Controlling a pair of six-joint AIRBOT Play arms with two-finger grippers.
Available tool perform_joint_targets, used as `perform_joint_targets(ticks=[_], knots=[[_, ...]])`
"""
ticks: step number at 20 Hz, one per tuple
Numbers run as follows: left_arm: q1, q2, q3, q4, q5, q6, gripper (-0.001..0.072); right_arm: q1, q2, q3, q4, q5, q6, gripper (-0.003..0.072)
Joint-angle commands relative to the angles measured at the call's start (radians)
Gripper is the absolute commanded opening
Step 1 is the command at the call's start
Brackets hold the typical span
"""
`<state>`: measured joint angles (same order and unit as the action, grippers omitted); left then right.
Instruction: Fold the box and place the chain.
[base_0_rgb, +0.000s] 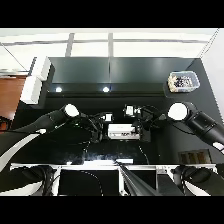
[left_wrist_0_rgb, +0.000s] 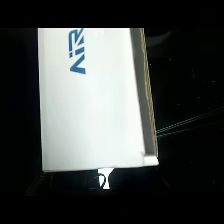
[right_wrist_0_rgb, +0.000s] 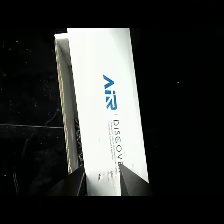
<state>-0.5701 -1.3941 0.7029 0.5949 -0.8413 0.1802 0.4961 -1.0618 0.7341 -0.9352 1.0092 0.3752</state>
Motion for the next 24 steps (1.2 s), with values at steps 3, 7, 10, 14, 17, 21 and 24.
perform_joint_targets(ticks=[3,7,10,14,17,21,24], knots=[[0.000,-0.001,0.000,-0.001,-0.001,-0.004,0.0499,0.000,0.000,0.001,0.002,0.026,0.014,0.0202],[0.000,-0.001,0.000,-0.001,-0.001,-0.004,0.0499,0.000,0.000,-0.002,0.002,0.040,0.014,0.0203],[0.000,-0.001,0.000,-0.001,-0.001,-0.004,0.0499,0.000,0.000,-0.002,0.000,0.051,0.015,0.0276],[0.000,-0.001,0.000,-0.001,-0.001,-0.004,0.0499,0.000,0.000,-0.002,-0.004,0.051,0.029,0.0328],[0.000,-0.001,0.000,-0.001,-0.001,-0.004,0.0499,0.000,0.000,-0.002,-0.004,0.050,0.029,0.0327],[0.000,-0.001,0.000,-0.001,-0.001,-0.004,0.0499,0.000,0.000,-0.028,-0.003,0.033,0.029,0.0327],[0.000,-0.001,0.000,-0.001,-0.001,-0.004,0.0499,0.000,0.000,-0.040,0.002,0.013,0.030,0.0327]])
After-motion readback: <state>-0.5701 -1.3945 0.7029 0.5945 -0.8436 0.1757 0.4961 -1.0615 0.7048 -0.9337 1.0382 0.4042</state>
